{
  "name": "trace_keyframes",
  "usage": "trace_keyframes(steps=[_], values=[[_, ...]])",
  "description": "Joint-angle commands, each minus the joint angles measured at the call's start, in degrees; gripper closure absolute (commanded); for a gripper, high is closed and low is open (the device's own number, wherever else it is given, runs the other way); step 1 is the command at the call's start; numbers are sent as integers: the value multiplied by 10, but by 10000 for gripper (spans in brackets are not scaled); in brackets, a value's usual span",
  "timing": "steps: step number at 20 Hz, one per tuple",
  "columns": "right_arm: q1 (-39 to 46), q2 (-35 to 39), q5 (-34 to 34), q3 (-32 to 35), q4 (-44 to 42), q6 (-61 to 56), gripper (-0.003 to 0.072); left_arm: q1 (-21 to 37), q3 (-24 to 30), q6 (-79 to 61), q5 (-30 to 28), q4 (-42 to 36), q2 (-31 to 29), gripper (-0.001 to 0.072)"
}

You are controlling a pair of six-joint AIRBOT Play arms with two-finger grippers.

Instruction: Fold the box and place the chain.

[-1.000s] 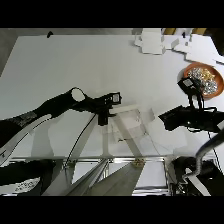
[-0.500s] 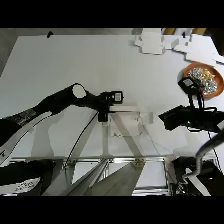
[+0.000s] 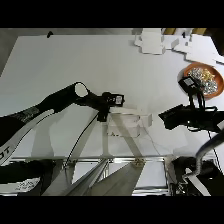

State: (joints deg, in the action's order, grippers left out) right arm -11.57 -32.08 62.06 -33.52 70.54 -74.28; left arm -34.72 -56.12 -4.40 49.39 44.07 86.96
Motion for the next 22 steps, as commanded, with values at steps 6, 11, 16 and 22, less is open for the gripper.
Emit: trace_keyframes(steps=[6, 11, 16, 22], values=[[0, 0, -4, 0, 2, 14, 370, 0, -1, 0, -5, 1, 4, 707], [0, 0, -3, 0, 1, 26, 370, 0, -1, 0, -11, -30, 4, 707], [0, 0, -3, 0, 1, 26, 370, 0, -1, 36, -23, -31, 4, 707], [0, 0, -3, 0, 1, 26, 370, -25, -1, 49, -43, -7, 4, 707]])
